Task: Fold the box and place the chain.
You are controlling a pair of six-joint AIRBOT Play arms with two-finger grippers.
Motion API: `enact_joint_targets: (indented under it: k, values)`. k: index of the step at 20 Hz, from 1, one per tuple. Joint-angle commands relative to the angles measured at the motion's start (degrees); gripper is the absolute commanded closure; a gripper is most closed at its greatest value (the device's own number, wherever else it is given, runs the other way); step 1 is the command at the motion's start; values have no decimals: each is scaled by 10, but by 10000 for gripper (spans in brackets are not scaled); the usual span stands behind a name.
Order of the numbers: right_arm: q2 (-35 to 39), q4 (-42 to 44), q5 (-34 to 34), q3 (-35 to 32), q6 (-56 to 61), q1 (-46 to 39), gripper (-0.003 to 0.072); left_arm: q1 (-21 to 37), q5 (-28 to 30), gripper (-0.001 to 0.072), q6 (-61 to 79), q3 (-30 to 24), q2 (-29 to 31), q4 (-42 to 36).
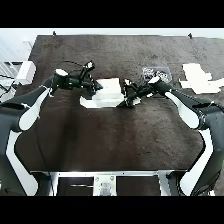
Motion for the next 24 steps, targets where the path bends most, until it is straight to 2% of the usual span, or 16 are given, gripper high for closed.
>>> enact_joint_targets:
  k: [1,5,7,8,10,13,17,24]
  values:
    - [0,1,0,0,1,0,98,0,-32,691,0,3,34,43]
    - [0,1,0,0,1,0,98,18,-101,686,-3,4,68,111]
    - [0,1,0,0,1,0,98,28,-112,230,-27,4,71,168]
    - [0,1,0,0,1,0,98,30,-104,157,-56,4,70,206]
    - [0,1,0,0,1,0,98,29,-112,160,-83,4,70,262]
    - [0,1,0,0,1,0,98,29,-142,160,-82,3,70,265]
    - [0,1,0,0,1,0,98,29,-141,160,-63,-14,68,265]
    - [0,1,0,0,1,0,98,22,-97,161,-51,-39,65,267]
